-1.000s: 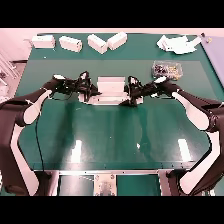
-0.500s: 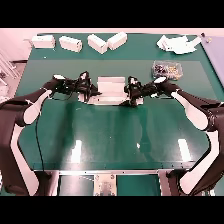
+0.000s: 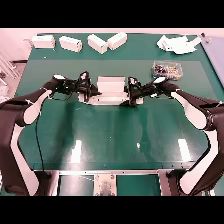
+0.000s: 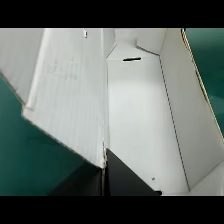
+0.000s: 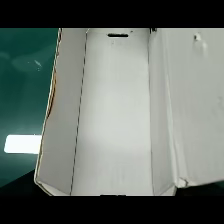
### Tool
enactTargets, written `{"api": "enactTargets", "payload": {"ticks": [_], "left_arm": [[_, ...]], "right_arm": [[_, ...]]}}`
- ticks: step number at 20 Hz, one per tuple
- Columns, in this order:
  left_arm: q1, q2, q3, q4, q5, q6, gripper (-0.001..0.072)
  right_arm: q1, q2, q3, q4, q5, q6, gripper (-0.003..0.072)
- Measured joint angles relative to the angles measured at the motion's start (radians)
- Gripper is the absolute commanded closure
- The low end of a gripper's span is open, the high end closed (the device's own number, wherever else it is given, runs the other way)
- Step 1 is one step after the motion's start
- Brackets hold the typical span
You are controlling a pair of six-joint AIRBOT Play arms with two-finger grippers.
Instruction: Fold the box and place the chain.
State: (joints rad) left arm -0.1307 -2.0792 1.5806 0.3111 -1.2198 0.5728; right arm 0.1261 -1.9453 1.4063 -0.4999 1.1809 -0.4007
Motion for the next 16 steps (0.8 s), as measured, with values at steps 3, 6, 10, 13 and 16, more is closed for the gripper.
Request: {"api": "enactTargets", "payload": {"ticks": [3,6,10,13,16], "left_arm": [[0.000,0.000,0.000,0.000,0.000,0.000,0.0687],[0.000,0.000,0.000,0.000,-0.001,0.000,0.0688],[0.000,0.000,0.000,0.000,-0.001,0.000,0.0687],[0.000,0.000,0.000,0.000,-0.002,0.000,0.0687],[0.000,0.000,0.000,0.000,-0.002,0.000,0.0687]], "right_arm": [[0.000,-0.001,0.003,0.000,0.000,0.000,0.0034],[0.000,-0.004,0.005,-0.001,0.000,0.001,0.0035],[0.000,-0.015,0.006,-0.022,0.006,0.016,0.0049],[-0.001,-0.019,0.009,-0.028,0.011,0.021,0.0103],[0.000,-0.021,0.011,-0.029,0.013,0.023,0.0043]]}}
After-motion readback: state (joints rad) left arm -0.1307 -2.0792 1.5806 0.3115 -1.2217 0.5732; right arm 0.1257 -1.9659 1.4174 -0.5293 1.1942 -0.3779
